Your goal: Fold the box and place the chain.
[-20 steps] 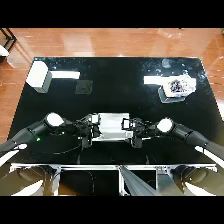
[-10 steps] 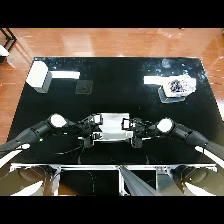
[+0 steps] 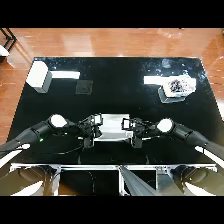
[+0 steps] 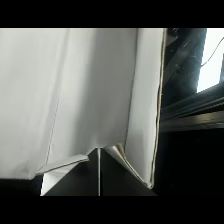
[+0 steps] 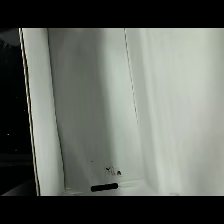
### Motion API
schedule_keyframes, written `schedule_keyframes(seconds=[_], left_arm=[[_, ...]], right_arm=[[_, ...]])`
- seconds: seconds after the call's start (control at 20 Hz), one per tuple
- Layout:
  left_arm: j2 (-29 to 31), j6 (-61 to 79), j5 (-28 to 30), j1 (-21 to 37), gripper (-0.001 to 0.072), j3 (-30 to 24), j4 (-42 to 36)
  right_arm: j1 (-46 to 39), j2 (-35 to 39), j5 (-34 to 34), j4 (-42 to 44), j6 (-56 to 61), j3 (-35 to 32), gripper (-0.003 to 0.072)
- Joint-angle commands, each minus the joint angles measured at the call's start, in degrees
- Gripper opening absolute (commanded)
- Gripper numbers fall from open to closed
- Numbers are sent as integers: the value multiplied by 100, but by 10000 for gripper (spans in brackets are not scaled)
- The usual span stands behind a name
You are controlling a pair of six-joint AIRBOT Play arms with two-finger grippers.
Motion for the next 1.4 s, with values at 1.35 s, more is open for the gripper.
schedule_keyframes(seconds=[1.35], left_arm=[[-2, -7399, -975, 2168, 18, -422, 743]], right_arm=[[7, -2, 0, -2, 2, -2, 335]])
